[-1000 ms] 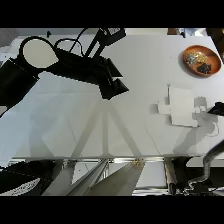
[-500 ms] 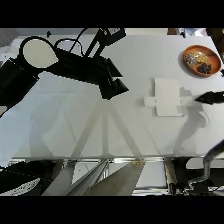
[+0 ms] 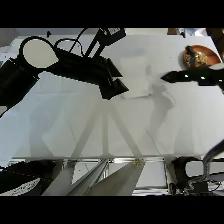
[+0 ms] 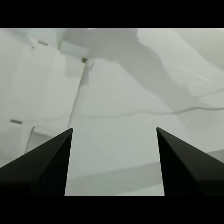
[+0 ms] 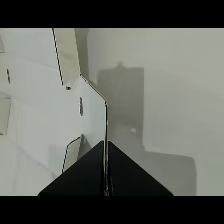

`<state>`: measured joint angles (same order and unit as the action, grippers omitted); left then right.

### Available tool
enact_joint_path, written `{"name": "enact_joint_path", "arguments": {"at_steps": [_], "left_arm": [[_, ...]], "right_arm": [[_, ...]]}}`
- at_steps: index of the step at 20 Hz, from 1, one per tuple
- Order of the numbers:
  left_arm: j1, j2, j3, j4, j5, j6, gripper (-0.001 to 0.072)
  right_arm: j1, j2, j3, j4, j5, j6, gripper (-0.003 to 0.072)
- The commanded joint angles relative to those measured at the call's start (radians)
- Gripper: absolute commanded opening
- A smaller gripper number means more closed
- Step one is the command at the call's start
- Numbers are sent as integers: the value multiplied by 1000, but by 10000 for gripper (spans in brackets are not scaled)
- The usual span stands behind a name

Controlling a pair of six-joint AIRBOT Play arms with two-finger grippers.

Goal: Fold the box and place the chain.

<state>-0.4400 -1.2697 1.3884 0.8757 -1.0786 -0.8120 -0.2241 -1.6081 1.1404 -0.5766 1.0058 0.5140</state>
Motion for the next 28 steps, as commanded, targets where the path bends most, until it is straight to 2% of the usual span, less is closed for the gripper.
{"name": "enact_joint_path", "arguments": {"at_steps": [1,4,8,10,14,16,28], "left_arm": [[0,1,1,0,0,0,568],[0,1,1,0,0,0,568],[0,0,1,0,0,0,568],[0,1,1,0,0,0,568],[0,1,1,0,0,0,568],[0,1,1,0,0,0,568],[0,1,1,0,0,0,568]], "right_arm": [[180,0,0,96,-225,-26,17],[303,-7,-1,138,-381,-27,17],[386,-24,-40,451,-530,-297,17],[399,-24,-76,537,-571,-400,15],[398,-24,-171,533,-661,-434,15],[398,-24,-199,533,-661,-467,15],[398,-24,-200,546,-690,-459,17]]}}
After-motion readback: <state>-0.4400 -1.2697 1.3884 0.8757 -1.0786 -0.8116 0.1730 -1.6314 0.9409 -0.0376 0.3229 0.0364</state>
